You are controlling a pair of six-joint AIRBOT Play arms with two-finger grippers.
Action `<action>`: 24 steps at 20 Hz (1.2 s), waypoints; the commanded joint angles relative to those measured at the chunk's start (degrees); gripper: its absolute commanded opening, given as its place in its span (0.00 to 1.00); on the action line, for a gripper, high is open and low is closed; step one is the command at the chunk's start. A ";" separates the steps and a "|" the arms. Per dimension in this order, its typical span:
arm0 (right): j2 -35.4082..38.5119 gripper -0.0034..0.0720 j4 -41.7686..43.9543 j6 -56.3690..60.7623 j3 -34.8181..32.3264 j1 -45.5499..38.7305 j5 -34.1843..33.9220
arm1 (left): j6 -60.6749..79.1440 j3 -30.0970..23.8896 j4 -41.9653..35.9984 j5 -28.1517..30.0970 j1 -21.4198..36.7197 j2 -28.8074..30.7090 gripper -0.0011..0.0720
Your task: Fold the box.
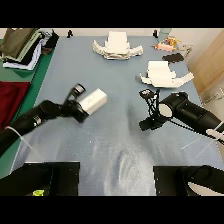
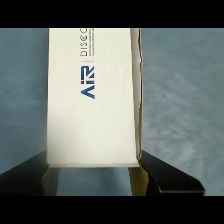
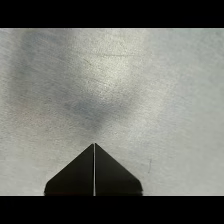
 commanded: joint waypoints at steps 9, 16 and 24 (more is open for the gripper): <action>-0.02 0.05 0.02 0.02 0.04 0.00 -0.04 | -13.66 47.69 6.03 -1.16 23.21 -35.91 0.65; -0.02 0.05 0.00 0.02 0.04 0.00 -0.02 | -14.19 68.67 7.30 -3.08 24.35 -54.07 0.65; -0.02 0.05 0.02 0.02 0.04 0.00 -0.02 | -14.80 70.47 8.76 0.48 24.37 -58.18 0.66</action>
